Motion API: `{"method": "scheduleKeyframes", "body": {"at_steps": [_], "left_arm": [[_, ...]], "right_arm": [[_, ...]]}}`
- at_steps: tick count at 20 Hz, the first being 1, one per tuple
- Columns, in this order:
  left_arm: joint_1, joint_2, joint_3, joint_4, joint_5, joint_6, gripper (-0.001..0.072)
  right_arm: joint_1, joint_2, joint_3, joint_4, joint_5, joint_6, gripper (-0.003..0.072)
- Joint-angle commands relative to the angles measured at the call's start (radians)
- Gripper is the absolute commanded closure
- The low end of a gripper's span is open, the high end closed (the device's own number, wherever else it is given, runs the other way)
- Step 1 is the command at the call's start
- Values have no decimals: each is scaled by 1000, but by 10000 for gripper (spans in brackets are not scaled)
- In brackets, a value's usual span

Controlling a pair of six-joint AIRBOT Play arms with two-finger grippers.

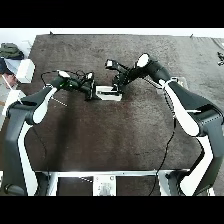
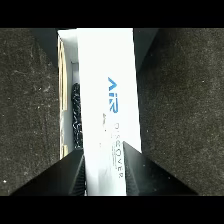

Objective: Fold the box and place the chain.

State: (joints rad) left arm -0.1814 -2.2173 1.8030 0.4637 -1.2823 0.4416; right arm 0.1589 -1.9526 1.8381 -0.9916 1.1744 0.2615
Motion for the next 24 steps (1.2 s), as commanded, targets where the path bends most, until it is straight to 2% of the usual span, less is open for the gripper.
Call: {"method": "scheduleKeyframes", "body": {"at_steps": [1,18,19,24], "left_arm": [[0,0,0,-1,1,4,437],[0,0,0,-1,1,4,437],[0,1,0,-1,0,4,437],[0,0,0,-1,1,4,437]], "right_arm": [[11,-11,-2,-56,8,27,425],[18,-11,-3,-55,97,31,402],[18,-11,-3,-52,105,31,345],[18,-11,-17,-51,106,31,343]]}}
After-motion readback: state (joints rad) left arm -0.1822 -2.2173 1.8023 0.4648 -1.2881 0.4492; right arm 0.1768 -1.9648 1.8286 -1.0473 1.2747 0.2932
